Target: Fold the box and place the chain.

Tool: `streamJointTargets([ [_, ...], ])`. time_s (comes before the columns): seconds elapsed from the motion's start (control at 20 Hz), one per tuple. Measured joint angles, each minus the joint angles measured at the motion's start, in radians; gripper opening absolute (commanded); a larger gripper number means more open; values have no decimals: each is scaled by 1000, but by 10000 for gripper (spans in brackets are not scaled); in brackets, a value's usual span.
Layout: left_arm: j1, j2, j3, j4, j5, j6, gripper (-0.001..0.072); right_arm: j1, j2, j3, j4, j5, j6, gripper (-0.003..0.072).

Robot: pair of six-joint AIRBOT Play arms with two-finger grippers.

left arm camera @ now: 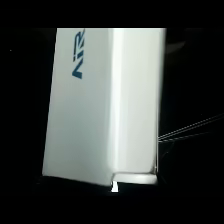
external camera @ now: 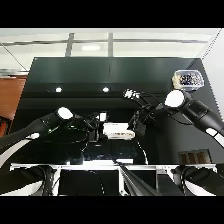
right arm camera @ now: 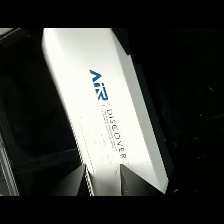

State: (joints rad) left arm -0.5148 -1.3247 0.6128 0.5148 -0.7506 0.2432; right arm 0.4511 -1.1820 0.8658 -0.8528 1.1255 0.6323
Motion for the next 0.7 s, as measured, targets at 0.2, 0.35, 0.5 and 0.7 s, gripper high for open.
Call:
streamJointTargets([
  [0.2, 0, 0, 0, 0, 0, -3, 462, 19, 0, 0, -31, -13, -1, 231],
  [0.35, 0, 0, 0, 0, 0, -3, 462, 25, 0, 0, -46, -25, -3, 231],
  [0.5, 0, 0, 0, 0, 0, -2, 462, 27, 0, -3, -53, -31, -3, 232],
  [0.7, 0, 0, 0, 0, 0, 0, 462, 28, 0, -16, -57, -31, -3, 234],
])
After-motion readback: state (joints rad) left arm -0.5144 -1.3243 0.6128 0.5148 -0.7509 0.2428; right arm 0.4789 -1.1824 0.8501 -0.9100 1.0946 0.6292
